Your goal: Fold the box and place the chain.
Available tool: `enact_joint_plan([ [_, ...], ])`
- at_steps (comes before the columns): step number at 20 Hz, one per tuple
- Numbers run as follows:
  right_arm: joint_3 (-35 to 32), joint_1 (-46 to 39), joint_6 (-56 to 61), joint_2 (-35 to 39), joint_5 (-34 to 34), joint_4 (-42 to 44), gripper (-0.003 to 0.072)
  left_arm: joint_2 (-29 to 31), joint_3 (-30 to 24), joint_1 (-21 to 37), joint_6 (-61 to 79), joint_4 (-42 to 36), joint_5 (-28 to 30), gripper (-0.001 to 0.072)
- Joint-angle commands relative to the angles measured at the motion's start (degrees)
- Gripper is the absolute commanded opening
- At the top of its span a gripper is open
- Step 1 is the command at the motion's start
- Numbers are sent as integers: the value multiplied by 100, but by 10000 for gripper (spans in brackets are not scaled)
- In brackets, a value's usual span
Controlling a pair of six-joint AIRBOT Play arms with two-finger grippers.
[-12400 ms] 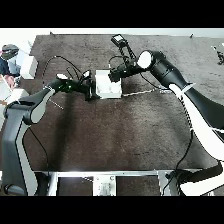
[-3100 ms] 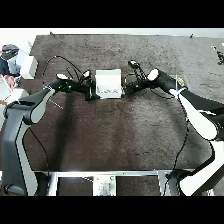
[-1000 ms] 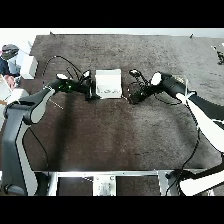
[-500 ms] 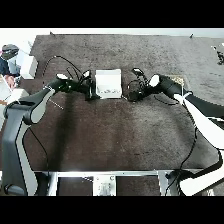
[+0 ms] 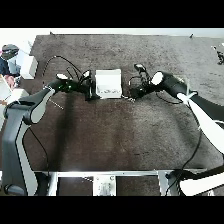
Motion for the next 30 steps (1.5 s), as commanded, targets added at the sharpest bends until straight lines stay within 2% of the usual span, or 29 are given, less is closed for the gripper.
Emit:
enact_joint_plan([
  [1, 7, 4, 26, 713, -74, 13, 11, 4, -2, 2, 0, 2, 0, 483],
  [7, 9, 7, 20, 1661, -619, 33, 11, 4, -2, 2, 0, 2, 2, 483],
  [11, 24, 92, 0, 1729, -767, 249, 11, 4, -2, 2, 0, 2, 2, 483],
  [14, 28, 389, 0, 1729, -1134, 269, 11, 4, -2, 2, 0, 2, 2, 483],
  [19, 39, 925, 4, 1510, -1661, 280, 11, 4, -2, 2, 0, 2, 2, 483],
  [22, 39, 1045, 0, 1178, -1790, 595, 12, 4, -2, 2, 0, 2, 2, 483],
  [27, 46, 1172, 2, 597, -1923, 656, 12, 4, -2, 2, 0, 2, 2, 483],
  [28, 46, 1145, 2, 518, -1921, 636, 73, 4, -2, 2, 0, 2, 2, 483],
  [29, 44, 1106, -2, 483, -1921, 616, 188, 4, -2, 2, 0, 2, 2, 483],
  [30, 46, 1058, -26, 485, -1921, 586, 187, 4, -2, 2, 0, 2, 2, 483],
])
